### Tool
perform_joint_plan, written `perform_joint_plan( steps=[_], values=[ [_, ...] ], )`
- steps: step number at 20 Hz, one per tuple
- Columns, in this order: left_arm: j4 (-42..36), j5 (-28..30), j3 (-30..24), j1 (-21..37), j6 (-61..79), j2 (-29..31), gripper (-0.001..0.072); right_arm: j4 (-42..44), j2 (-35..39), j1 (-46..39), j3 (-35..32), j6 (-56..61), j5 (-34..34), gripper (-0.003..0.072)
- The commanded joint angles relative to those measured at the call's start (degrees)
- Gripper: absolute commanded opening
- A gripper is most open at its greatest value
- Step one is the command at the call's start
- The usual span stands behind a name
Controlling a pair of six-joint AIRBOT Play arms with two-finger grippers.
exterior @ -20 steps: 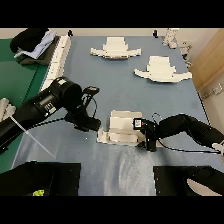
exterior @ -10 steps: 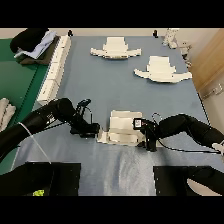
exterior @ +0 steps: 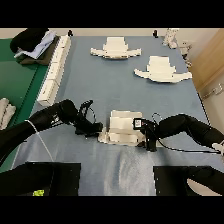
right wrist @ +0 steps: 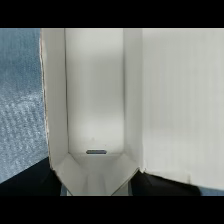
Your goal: Fold the box.
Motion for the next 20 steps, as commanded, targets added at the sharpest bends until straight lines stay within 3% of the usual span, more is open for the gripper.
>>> perform_joint_plan(
  steps=[1,6,18,19,20],
  values=[
    [-2.99,-1.90,0.02,0.02,2.25,0.66,0.0015,0.00,-0.02,0.04,-0.04,0.02,0.02,0.0521],
    [-7.54,-2.05,0.22,0.02,2.23,4.59,0.0017,0.00,-0.02,0.04,-0.04,0.02,0.02,0.0521],
    [-13.73,-2.10,0.22,0.00,2.89,4.81,0.0019,0.00,-0.02,0.04,-0.04,0.02,0.02,0.0521],
    [-14.01,-2.08,0.22,0.00,2.91,4.81,0.0051,0.00,-0.02,0.04,-0.04,0.02,0.02,0.0521],
    [-14.29,-2.10,0.22,0.00,2.91,4.81,0.0269,0.00,-0.02,0.04,-0.04,0.02,0.02,0.0522]
  ],
)
